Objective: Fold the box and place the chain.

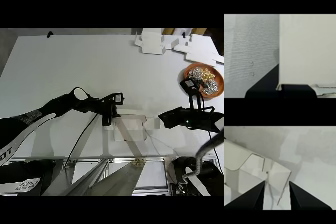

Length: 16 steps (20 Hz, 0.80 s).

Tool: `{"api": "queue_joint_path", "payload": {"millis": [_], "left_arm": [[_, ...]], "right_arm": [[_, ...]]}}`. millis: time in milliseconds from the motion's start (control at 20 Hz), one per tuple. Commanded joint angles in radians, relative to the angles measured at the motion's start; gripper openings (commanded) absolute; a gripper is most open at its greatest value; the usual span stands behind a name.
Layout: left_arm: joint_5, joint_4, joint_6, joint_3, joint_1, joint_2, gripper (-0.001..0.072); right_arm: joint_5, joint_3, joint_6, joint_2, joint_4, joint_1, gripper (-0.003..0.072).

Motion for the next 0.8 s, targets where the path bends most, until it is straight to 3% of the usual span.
{"api": "queue_joint_path", "payload": {"millis": [0, 750], "left_arm": [[0.023, -0.015, 0.015, -0.001, -0.002, -0.021, 0.0002], [0.039, -0.014, 0.065, -0.001, -0.002, -0.021, 0.0010]], "right_arm": [[0.009, 0.001, 0.000, 0.000, 0.000, 0.001, 0.0341], [0.020, 0.001, 0.000, 0.000, -0.004, 0.001, 0.0340]]}}
